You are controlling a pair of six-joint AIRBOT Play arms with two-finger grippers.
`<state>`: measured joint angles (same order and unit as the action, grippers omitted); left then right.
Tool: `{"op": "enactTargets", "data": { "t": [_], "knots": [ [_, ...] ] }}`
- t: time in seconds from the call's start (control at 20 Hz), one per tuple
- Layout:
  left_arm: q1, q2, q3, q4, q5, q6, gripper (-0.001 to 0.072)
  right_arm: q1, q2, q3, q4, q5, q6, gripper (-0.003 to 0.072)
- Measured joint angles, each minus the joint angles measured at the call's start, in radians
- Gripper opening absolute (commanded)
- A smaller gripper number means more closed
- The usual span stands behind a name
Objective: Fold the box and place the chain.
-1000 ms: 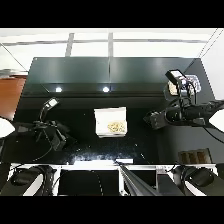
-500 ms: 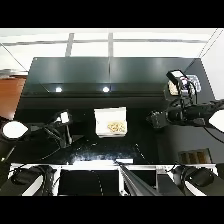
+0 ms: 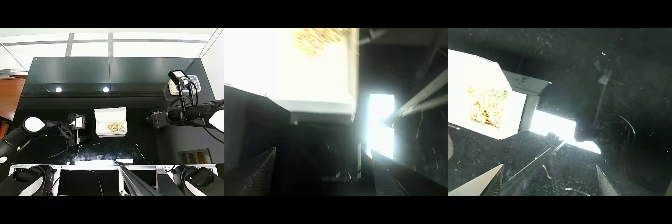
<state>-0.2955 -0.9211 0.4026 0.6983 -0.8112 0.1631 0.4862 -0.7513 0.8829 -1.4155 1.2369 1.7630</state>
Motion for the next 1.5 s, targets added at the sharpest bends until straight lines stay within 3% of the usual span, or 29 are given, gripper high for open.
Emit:
{"op": "enactTargets", "data": {
  "t": [0.25, 0.65, 1.15, 1.3, 1.5],
  "knots": [
    [0.045, -0.035, 0.047, -0.042, 0.010, -0.128, 0.0675, 0.000, 0.000, 0.000, 0.000, 0.001, 0.014, 0.0703],
    [0.216, -0.042, 0.082, -0.052, -0.187, -0.341, 0.0677, 0.000, 0.000, 0.000, 0.000, 0.000, 0.018, 0.0703],
    [0.238, -0.057, 0.085, -0.071, -0.150, -0.284, 0.0704, 0.000, 0.000, 0.000, 0.006, -0.006, 0.022, 0.0703],
    [0.243, -0.135, 0.114, -0.032, -0.109, -0.247, 0.0691, 0.000, 0.000, 0.000, 0.007, -0.006, 0.028, 0.0703],
    [0.238, -0.252, 0.188, -0.020, -0.224, -0.154, 0.0698, 0.000, 0.000, 0.000, 0.008, -0.005, 0.034, 0.0703]
  ]
}}
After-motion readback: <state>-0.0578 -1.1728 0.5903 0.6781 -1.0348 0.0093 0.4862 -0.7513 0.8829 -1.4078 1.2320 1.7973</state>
